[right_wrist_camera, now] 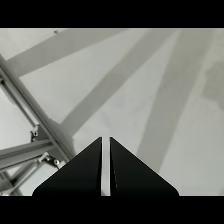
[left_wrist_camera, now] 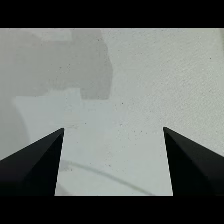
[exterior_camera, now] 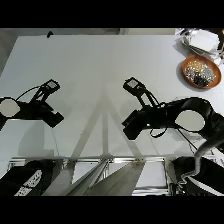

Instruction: Fold the box and place the chain.

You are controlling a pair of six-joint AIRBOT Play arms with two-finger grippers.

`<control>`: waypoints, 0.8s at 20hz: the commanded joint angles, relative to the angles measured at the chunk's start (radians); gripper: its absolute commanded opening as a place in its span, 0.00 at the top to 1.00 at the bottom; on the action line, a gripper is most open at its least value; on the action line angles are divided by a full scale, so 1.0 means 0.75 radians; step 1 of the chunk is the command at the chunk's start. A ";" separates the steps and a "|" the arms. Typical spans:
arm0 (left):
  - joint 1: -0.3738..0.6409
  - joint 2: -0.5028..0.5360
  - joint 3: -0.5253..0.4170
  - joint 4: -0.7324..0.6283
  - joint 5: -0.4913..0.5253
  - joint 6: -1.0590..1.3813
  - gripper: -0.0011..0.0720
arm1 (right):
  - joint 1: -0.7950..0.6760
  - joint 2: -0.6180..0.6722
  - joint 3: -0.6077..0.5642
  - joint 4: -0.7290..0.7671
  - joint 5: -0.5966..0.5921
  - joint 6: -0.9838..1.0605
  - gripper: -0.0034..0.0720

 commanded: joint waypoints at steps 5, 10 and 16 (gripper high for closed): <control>0.001 0.002 -0.001 0.001 0.000 0.000 0.04 | -0.102 0.001 0.002 -0.253 0.032 0.430 0.94; 0.001 0.001 -0.001 0.001 0.000 0.000 0.04 | -0.788 0.000 0.005 -0.452 0.214 0.345 0.94; 0.001 0.002 -0.001 0.001 0.000 0.000 0.04 | -1.503 -0.022 0.071 -0.611 0.318 -0.131 0.35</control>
